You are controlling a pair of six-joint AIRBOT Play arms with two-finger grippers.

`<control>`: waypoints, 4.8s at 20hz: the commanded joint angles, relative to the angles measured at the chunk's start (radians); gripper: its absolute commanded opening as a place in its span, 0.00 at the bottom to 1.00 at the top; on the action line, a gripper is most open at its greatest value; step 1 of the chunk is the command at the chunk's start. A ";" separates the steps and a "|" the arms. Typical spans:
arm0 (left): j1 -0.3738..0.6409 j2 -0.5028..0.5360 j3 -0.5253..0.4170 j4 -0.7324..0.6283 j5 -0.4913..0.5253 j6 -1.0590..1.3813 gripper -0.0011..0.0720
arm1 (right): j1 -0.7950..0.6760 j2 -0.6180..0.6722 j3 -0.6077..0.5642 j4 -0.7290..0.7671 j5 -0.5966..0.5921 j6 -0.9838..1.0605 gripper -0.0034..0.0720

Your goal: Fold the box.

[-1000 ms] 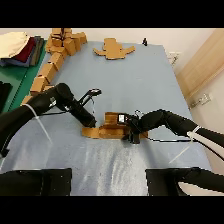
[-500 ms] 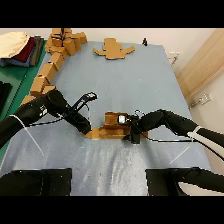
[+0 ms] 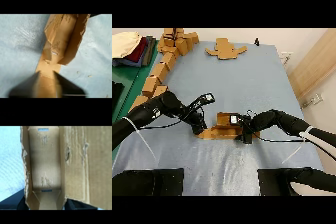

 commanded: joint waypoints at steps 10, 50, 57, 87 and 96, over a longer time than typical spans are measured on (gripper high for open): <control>-0.004 -0.005 -0.001 0.010 0.055 0.261 0.92 | 0.000 -0.001 0.000 0.000 -0.001 0.000 0.73; -0.154 -0.127 -0.044 -0.195 0.192 0.429 0.16 | 0.000 -0.001 0.000 0.000 -0.001 0.000 0.73; -0.154 -0.138 -0.044 -0.325 0.192 0.568 0.16 | 0.000 -0.001 0.000 0.000 -0.001 0.000 0.73; 0.270 0.291 -0.257 0.122 -0.018 -0.848 0.03 | 0.000 -0.001 0.000 -0.001 -0.001 0.000 0.73; 0.023 0.095 -0.317 -0.210 0.225 -0.824 0.03 | 0.000 -0.001 0.000 0.000 -0.001 0.000 0.73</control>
